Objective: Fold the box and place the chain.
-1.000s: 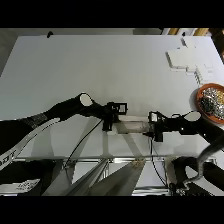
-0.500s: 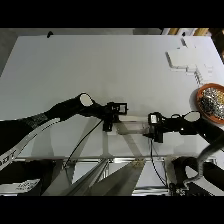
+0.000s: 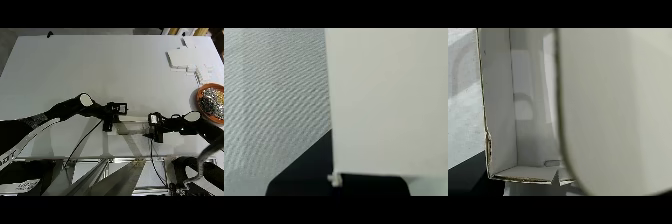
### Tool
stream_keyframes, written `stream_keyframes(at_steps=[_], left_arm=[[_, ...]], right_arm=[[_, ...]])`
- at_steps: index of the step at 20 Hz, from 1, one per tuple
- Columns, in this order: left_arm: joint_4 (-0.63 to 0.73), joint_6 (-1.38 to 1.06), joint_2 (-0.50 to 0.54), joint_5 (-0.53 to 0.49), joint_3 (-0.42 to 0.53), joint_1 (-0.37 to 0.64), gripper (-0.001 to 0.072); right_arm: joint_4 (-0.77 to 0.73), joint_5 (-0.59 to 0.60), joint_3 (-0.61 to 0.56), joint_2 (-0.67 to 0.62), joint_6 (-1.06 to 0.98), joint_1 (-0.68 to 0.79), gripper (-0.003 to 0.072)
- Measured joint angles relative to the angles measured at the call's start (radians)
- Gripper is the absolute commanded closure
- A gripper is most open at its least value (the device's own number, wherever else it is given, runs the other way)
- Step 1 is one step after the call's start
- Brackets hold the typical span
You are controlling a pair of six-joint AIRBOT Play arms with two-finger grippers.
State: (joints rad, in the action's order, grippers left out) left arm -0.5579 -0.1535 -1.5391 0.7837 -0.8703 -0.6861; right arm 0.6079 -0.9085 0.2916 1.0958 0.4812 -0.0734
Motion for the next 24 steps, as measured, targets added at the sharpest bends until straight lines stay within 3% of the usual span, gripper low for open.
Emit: stream_keyframes(at_steps=[5, 7, 14, 15, 18, 20, 24], left_arm=[[0.0, 0.0, 0.0, 0.0, 0.0, 0.0, 0.0699], [0.0, 0.0, 0.0, 0.0, 0.0, 0.0, 0.0699], [0.0, 0.0, 0.0, -0.001, 0.0, 0.0, 0.0699], [0.0, 0.0, 0.0, 0.0, 0.0, 0.0, 0.0699], [0.0, 0.0, 0.0, 0.0, 0.0, 0.0, 0.0699], [0.0, 0.0, 0.0, 0.0, 0.0, 0.0, 0.0699], [0.0, 0.0, 0.0, 0.0, 0.0, 0.0, 0.0699]], right_arm=[[-0.006, -0.002, -0.001, 0.0, 0.0, 0.0, 0.0086], [-0.008, -0.005, -0.001, 0.0, 0.001, 0.0, 0.0012], [-0.011, -0.008, 0.0, 0.0, 0.01, 0.0, 0.0003], [-0.012, -0.008, 0.0, 0.0, 0.013, 0.0, 0.0023], [-0.016, -0.003, 0.0, 0.0, 0.014, 0.0, 0.023], [-0.014, -0.005, 0.0, 0.0, 0.016, 0.0, 0.0276], [-0.006, -0.01, 0.0, 0.0, 0.016, 0.0, 0.0292]])
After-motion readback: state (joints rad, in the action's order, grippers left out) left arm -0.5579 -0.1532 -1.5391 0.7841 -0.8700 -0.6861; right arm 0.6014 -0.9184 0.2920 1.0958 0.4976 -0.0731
